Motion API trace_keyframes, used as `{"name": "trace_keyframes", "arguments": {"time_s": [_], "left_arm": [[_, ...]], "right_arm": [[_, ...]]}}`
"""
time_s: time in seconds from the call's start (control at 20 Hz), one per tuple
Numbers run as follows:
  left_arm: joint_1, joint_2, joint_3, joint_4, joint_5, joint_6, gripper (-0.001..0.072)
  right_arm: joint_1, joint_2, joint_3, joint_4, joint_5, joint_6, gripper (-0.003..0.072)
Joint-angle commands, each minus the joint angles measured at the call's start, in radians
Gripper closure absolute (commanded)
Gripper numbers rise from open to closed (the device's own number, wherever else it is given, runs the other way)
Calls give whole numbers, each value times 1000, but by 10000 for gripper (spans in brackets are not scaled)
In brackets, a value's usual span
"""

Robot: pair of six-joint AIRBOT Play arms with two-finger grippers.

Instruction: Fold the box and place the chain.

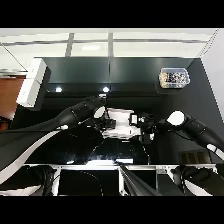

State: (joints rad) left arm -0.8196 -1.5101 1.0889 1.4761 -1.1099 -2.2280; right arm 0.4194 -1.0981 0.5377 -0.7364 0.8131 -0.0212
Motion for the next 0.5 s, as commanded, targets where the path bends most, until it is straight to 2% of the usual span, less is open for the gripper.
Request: {"name": "trace_keyframes", "arguments": {"time_s": [0.0,0.1,0.25,0.4,0.45], "left_arm": [[0,0,1,6,2,0,683],[0,0,1,8,1,0,683],[0,0,1,8,2,0,683],[0,0,1,8,3,0,683],[0,0,1,8,2,0,683]], "right_arm": [[3,1,-4,-51,-20,40,64],[2,-18,-4,-62,-60,24,65],[2,-27,-4,-29,-61,-18,74],[2,-31,-4,27,-53,-15,423],[2,-33,-4,68,-51,-13,457]]}}
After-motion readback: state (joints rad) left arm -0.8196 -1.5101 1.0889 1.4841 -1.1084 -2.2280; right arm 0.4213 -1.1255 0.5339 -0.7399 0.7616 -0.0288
